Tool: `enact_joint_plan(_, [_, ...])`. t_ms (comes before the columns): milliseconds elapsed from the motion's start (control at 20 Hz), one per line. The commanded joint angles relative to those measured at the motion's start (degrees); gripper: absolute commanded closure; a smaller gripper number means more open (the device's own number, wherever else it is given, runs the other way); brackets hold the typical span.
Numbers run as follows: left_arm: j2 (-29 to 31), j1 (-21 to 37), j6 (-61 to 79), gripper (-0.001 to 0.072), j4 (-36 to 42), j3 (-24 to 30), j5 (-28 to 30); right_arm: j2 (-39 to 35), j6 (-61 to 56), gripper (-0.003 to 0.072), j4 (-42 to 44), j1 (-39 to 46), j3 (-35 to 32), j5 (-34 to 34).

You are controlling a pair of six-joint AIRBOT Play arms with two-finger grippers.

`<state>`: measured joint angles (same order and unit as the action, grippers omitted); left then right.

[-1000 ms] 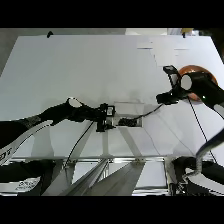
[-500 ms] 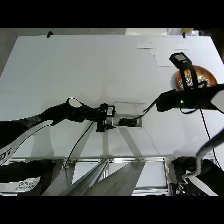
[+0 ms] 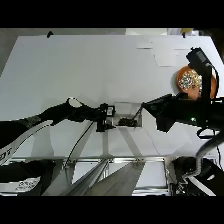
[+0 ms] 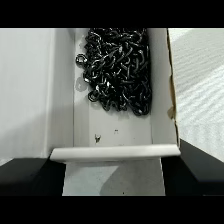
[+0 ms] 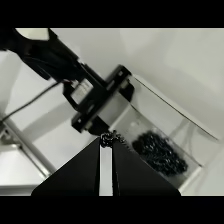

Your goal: Fold the box and place the chain.

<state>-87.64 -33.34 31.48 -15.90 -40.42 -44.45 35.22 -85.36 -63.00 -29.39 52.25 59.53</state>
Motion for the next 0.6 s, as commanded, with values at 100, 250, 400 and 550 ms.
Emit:
enact_joint_plan(100, [0.0,0.0,0.0,0.0699,0.0,0.0,0.0,2.0,1.5,0.067,3.3,-0.7,-0.1,-6.3])
enact_joint_plan(250, [0.0,0.0,0.0,0.0699,0.0,0.0,0.0,5.7,2.1,0.067,6.7,-0.7,-0.1,-6.4])
enact_joint_plan(400, [0.0,0.0,0.0,0.0699,0.0,0.0,0.0,10.0,3.4,0.067,6.7,-2.1,-0.1,-6.4])
enact_joint_plan(550, [0.0,0.0,0.0,0.0699,0.0,0.0,0.0,13.4,3.4,0.067,6.6,-3.8,-0.1,-6.8])
